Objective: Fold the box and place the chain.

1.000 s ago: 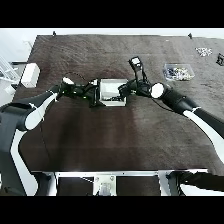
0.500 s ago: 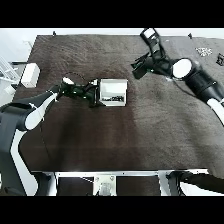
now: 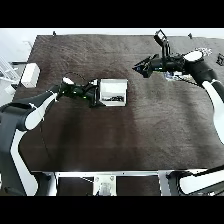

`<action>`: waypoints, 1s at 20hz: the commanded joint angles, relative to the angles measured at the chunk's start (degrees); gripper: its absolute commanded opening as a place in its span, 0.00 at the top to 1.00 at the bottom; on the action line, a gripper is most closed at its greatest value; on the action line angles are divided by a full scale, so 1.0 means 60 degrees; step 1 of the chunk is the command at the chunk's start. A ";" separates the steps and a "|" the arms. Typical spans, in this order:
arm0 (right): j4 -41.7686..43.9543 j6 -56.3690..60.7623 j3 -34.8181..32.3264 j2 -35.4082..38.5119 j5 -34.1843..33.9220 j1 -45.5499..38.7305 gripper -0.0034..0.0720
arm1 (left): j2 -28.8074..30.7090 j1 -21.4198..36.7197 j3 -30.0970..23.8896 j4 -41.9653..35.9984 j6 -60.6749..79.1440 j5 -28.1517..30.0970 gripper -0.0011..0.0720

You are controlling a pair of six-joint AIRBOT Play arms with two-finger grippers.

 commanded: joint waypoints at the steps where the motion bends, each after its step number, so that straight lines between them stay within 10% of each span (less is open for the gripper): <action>1: 0.0994 -0.0616 0.0696 -0.1115 0.1075 0.0011 0.65 | 0.0004 0.0000 -0.0004 0.0000 0.0004 0.0000 0.49; 20: -0.1162 -0.0073 0.1016 -0.1690 0.2670 0.1308 0.55 | 0.0004 0.0000 -0.0004 0.0000 0.0000 0.0000 0.49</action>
